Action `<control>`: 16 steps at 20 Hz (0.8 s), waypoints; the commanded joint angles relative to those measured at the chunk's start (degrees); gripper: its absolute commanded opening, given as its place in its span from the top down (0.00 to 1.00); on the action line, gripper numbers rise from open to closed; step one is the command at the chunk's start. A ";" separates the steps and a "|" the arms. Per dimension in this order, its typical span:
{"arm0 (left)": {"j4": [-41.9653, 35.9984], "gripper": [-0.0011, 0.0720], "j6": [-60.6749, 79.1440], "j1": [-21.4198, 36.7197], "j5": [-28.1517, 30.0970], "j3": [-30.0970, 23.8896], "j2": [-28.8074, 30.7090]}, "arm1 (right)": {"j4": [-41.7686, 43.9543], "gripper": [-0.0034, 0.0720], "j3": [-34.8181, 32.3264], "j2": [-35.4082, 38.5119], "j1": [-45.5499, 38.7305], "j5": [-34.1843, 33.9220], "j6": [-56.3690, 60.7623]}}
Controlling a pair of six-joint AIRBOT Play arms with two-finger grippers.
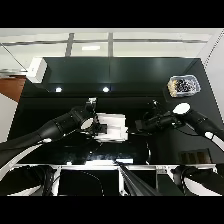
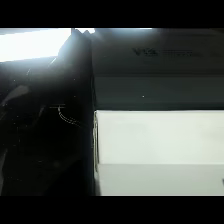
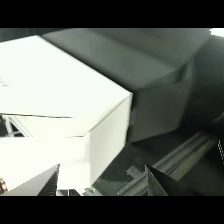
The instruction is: Fold the box and place the chain.
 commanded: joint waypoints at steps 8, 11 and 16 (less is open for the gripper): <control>0.33 0.95 0.00 0.04 0.15 0.07 -0.02 | -15.32 0.24 6.80 -0.09 16.41 -15.15 26.36; 0.52 0.95 0.00 0.04 0.35 0.07 -0.02 | -25.22 0.34 9.42 -0.26 20.52 -15.96 36.50; 0.68 0.95 0.00 0.04 0.35 0.07 -0.02 | -37.05 0.34 12.90 -1.25 26.05 -15.43 51.76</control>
